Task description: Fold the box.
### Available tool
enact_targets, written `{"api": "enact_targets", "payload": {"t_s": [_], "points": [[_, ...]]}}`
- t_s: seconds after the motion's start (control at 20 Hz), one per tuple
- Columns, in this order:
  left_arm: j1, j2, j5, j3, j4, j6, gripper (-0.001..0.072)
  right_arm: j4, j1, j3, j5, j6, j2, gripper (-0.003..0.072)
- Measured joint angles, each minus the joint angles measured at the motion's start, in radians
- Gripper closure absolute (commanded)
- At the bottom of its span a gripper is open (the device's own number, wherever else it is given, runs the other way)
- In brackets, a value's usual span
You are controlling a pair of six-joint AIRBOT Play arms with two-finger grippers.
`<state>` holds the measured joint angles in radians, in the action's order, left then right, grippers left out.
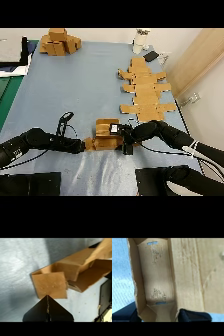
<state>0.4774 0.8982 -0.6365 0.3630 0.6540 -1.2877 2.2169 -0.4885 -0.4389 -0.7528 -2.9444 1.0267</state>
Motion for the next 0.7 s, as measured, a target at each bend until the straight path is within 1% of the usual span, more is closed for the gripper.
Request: {"api": "enact_targets", "payload": {"t_s": [0.2,0.35,0.6,0.7], "points": [[0.027,-0.002,0.01,0.003,-0.061,0.043,0.0702,0.0,0.0,0.0,0.0,0.0,0.0,0.0123],[0.012,-0.002,0.007,0.004,-0.071,0.051,0.0702,0.0,0.0,0.0,0.0,0.0,0.0,0.0123],[-0.066,-0.002,-0.019,0.005,0.046,-0.04,0.0702,-0.003,0.0,0.0,0.0,0.0,0.0,0.0123],[-0.084,0.0,-0.032,0.005,0.076,-0.066,0.0702,-0.003,0.0,0.0,0.0,0.0,0.0,0.0123]]}}
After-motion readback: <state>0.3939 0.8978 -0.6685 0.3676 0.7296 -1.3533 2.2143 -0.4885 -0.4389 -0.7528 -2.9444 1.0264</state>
